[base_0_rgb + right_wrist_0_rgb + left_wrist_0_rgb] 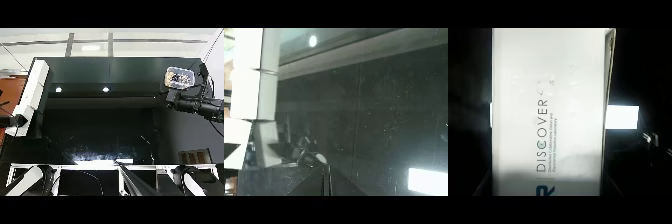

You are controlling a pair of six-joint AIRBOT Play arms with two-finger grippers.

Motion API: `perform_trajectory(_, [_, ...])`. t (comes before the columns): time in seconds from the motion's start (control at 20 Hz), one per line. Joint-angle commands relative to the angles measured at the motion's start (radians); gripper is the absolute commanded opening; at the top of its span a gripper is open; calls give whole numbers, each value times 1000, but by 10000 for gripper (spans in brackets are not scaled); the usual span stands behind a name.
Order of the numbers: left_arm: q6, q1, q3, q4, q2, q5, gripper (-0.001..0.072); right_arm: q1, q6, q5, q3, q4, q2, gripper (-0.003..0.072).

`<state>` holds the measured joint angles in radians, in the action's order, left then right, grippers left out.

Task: Fold the box and place the chain.

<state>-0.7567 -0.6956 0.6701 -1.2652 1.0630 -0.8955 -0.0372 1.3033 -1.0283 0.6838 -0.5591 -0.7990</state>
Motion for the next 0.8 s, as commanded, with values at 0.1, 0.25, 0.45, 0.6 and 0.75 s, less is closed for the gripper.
perform_trajectory(0.1, [128,-2,1,126,27,57,298,0,6,2,1,0,0,43])
perform_trajectory(0.25, [126,2,1,136,52,72,654,0,5,1,1,0,0,43])
perform_trajectory(0.45, [114,45,9,221,31,50,712,0,5,2,1,0,0,43])
perform_trajectory(0.6, [48,96,42,219,-33,53,712,0,5,1,1,1,0,43])
perform_trajectory(0.75, [-108,140,108,219,-106,50,712,0,2,2,1,1,0,43])
